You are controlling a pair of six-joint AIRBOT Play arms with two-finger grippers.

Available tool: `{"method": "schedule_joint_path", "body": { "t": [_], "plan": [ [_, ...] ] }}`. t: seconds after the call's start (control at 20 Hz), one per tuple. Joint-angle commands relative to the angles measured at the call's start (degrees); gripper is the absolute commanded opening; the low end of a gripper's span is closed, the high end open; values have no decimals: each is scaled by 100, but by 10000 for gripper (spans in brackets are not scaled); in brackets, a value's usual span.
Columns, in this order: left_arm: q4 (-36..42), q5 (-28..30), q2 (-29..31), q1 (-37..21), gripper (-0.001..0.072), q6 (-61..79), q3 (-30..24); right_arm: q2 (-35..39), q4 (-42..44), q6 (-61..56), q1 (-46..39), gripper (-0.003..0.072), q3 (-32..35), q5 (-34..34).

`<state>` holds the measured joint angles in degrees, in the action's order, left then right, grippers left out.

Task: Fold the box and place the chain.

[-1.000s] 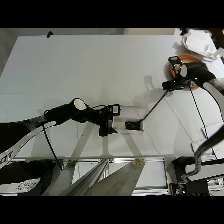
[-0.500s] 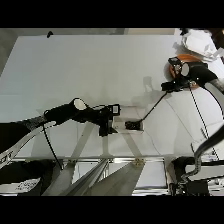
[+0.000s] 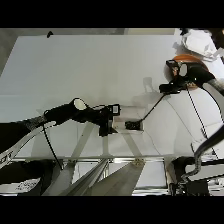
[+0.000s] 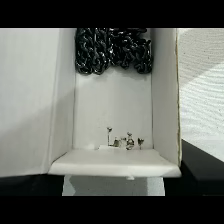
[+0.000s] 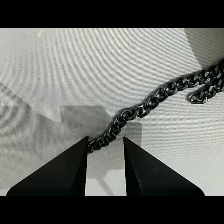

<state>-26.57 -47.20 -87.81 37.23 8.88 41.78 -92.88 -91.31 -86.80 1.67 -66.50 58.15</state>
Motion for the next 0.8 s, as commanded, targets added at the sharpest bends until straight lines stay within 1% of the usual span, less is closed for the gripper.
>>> {"method": "schedule_joint_path", "body": {
  "t": [0.0, 0.05, 0.1, 0.25, 0.35, 0.5, 0.6, 0.75],
  "plan": [
    [0, 0, 4, 0, 274, 2, 0, -63, 28, 2, 4, 176, 7, 144],
    [0, 0, 4, 0, 274, 2, 0, -63, 31, 2, 4, 76, 7, 149],
    [0, 0, 4, 0, 274, 2, 0, -63, 55, 2, 4, 22, 7, 168],
    [0, 0, 4, 0, 274, 2, 0, -33, 72, 107, 4, 21, 4, 256],
    [0, 0, 4, 0, 274, 2, 0, 129, 79, 199, 4, 21, 4, 372],
    [0, 0, 4, 0, 274, 0, 0, 780, 317, 424, 4, 21, 4, 452],
    [0, 0, 4, 0, 274, 0, 0, 1368, 841, 737, 4, 21, 7, 723],
    [0, 0, 4, 0, 274, 2, 0, 2358, 2201, 1502, 20, 23, 7, 1403]
  ]
}}
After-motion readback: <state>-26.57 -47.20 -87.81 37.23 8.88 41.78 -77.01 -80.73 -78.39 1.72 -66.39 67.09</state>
